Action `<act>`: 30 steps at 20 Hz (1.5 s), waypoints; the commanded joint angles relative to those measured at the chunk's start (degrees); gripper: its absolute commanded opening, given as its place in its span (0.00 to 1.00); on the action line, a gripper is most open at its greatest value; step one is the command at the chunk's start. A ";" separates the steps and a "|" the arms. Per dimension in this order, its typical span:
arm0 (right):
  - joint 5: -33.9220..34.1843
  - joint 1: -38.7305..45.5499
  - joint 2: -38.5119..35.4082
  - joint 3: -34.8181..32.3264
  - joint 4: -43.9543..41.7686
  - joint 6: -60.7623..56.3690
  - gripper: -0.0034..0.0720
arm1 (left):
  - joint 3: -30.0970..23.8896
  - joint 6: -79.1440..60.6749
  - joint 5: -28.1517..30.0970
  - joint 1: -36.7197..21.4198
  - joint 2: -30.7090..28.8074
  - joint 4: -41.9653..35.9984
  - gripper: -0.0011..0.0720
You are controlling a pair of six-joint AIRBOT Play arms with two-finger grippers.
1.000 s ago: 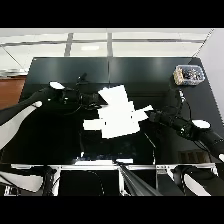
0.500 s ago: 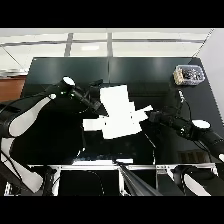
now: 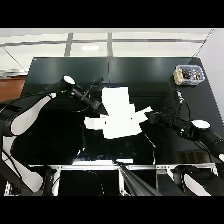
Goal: Fold the box and place the chain.
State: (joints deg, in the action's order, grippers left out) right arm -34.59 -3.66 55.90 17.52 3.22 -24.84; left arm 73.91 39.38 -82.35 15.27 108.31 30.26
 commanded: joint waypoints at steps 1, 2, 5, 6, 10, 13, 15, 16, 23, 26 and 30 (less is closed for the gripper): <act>-0.59 -0.04 -0.04 -0.02 0.35 0.07 0.06 | 0.11 -0.39 1.77 0.13 0.44 -4.59 0.33; -0.59 -0.04 -0.04 -0.02 0.35 0.07 0.06 | 0.17 -0.35 1.75 0.35 0.90 -5.07 0.33; -0.57 -0.04 -0.04 -0.02 0.37 0.07 0.06 | 1.01 -0.04 -0.55 1.05 3.08 -4.26 0.32; -0.57 -0.04 -0.04 -0.02 0.37 0.07 0.06 | 0.98 0.04 -0.59 1.07 3.26 -3.52 0.28; -0.55 -0.04 -0.04 -0.02 0.46 0.09 0.07 | 1.07 0.07 -0.74 0.04 3.26 -2.21 0.05; 0.52 0.15 -0.04 0.26 0.92 0.09 0.95 | 1.33 0.04 -0.76 -0.50 3.02 -2.01 0.05; -1.73 1.86 -0.35 3.06 8.57 -0.02 0.99 | 1.33 0.04 -0.55 -0.50 1.55 0.02 0.05; -4.31 3.13 -0.61 5.51 13.88 -0.33 0.99 | 1.27 0.04 -0.28 -0.42 0.28 2.36 0.05; -16.74 5.33 -1.22 17.64 38.51 1.68 0.98 | -19.21 -18.43 26.23 3.17 -22.56 -0.83 0.05; -19.23 4.13 -1.20 17.62 39.17 13.25 0.98 | -26.95 -44.19 28.50 5.33 -28.22 4.85 0.05; -18.08 -1.22 -1.20 17.51 41.31 15.30 0.98 | -27.17 -50.45 33.81 8.87 -27.15 5.46 0.05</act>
State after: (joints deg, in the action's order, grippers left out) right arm -52.01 -1.93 54.72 34.74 41.52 -13.30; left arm 48.82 -0.14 -54.33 21.93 82.43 34.70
